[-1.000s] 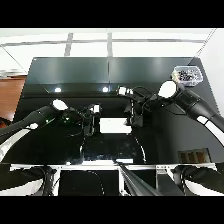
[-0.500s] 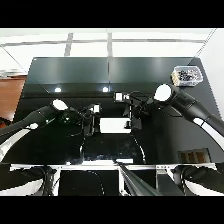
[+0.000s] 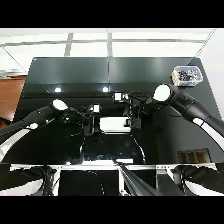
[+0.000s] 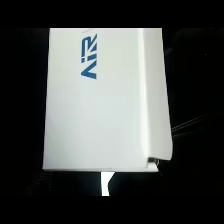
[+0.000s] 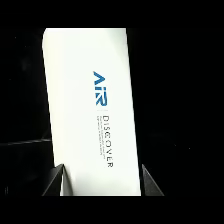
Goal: Fold the box and place the chain.
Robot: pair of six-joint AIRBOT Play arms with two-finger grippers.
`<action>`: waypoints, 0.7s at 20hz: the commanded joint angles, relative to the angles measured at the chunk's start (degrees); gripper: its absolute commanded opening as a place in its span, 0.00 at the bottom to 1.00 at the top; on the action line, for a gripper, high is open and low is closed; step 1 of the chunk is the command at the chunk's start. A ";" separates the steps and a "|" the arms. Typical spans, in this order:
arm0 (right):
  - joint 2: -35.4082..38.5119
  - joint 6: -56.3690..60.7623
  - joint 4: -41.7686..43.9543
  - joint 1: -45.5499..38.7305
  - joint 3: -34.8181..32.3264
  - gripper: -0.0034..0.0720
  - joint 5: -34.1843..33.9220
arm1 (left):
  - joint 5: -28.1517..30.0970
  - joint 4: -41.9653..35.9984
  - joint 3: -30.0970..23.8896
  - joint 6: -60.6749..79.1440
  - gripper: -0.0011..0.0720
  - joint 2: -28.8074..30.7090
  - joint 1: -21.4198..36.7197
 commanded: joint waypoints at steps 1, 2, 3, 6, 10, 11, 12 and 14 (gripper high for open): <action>0.17 1.09 -0.02 0.04 0.66 0.56 -0.09 | -0.09 0.04 0.04 0.00 0.70 -0.04 -0.02; 0.17 1.77 -0.04 0.07 0.66 0.42 0.00 | -0.09 0.04 0.04 0.00 0.70 -0.04 -0.02; 0.17 1.77 -0.09 0.07 0.66 0.31 0.46 | -0.09 0.04 0.04 0.00 0.70 -0.04 -0.02; 0.09 2.54 -0.09 0.11 0.63 0.29 0.79 | -0.09 0.04 0.04 0.00 0.70 -0.04 -0.02; -0.61 2.93 -0.04 0.11 0.39 0.29 0.94 | -0.09 0.04 0.04 0.00 0.70 -0.04 -0.02; -0.66 2.95 -0.02 0.09 0.39 0.29 0.98 | -0.09 0.04 0.04 0.00 0.70 -0.04 -0.02; -0.66 2.93 -0.04 0.09 0.39 0.29 1.05 | -0.09 0.02 0.04 0.00 0.70 -0.04 -0.02; -0.66 2.93 -0.07 0.09 0.39 0.30 2.05 | -0.09 0.02 0.04 0.00 0.70 -0.04 -0.02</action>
